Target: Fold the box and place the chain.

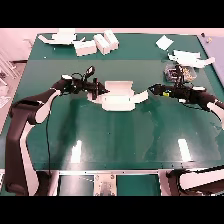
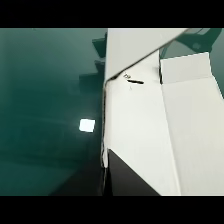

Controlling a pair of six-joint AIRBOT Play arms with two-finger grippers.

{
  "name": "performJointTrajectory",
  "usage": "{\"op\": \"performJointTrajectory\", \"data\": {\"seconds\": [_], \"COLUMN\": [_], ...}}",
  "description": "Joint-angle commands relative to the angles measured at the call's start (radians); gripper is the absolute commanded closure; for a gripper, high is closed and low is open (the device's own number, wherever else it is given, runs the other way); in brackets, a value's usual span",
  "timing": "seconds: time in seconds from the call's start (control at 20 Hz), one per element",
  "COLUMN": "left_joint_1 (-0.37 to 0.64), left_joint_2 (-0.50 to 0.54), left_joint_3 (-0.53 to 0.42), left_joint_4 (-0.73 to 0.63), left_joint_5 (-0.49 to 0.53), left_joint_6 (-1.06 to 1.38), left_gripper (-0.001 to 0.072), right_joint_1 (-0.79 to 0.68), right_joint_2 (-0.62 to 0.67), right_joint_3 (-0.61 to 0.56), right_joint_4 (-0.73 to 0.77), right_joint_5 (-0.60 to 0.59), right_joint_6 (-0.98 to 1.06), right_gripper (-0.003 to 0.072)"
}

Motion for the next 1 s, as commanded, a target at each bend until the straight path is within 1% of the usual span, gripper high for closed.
{"op": "performJointTrajectory", "data": {"seconds": [0.0, 0.2, 0.35, 0.45, 0.5, 0.75, 0.85, 0.95], "left_joint_1": [0.0, 0.0, 0.0, 0.0, 0.0, 0.0, 0.0, 0.0], "left_joint_2": [0.0, -0.001, 0.0, 0.0, -0.001, -0.001, -0.001, -0.001], "left_joint_3": [-0.002, -0.002, -0.002, -0.002, -0.002, -0.002, -0.002, -0.002], "left_joint_4": [0.005, 0.005, 0.006, 0.006, 0.006, 0.006, 0.006, 0.006], "left_joint_5": [-0.014, -0.014, -0.014, -0.014, -0.015, -0.015, -0.014, -0.014], "left_joint_6": [0.002, 0.002, 0.002, 0.002, 0.002, 0.002, 0.002, 0.002], "left_gripper": [0.0688, 0.0688, 0.0688, 0.0688, 0.0688, 0.0688, 0.0688, 0.0688], "right_joint_1": [0.0, -0.002, -0.01, -0.018, -0.018, -0.009, 0.013, 0.048], "right_joint_2": [0.0, 0.0, 0.005, 0.021, 0.038, 0.162, 0.22, 0.269], "right_joint_3": [0.001, 0.01, 0.014, 0.018, 0.018, 0.016, -0.009, -0.063], "right_joint_4": [0.0, 0.005, 0.048, 0.058, 0.06, 0.049, 0.048, 0.048], "right_joint_5": [0.0, 0.0, 0.005, 0.082, 0.117, 0.193, 0.192, 0.192], "right_joint_6": [-0.016, -0.037, -0.045, -0.068, -0.079, -0.135, -0.17, -0.239], "right_gripper": [0.0313, 0.0314, 0.0314, 0.0314, 0.0314, 0.0314, 0.0314, 0.0314]}}
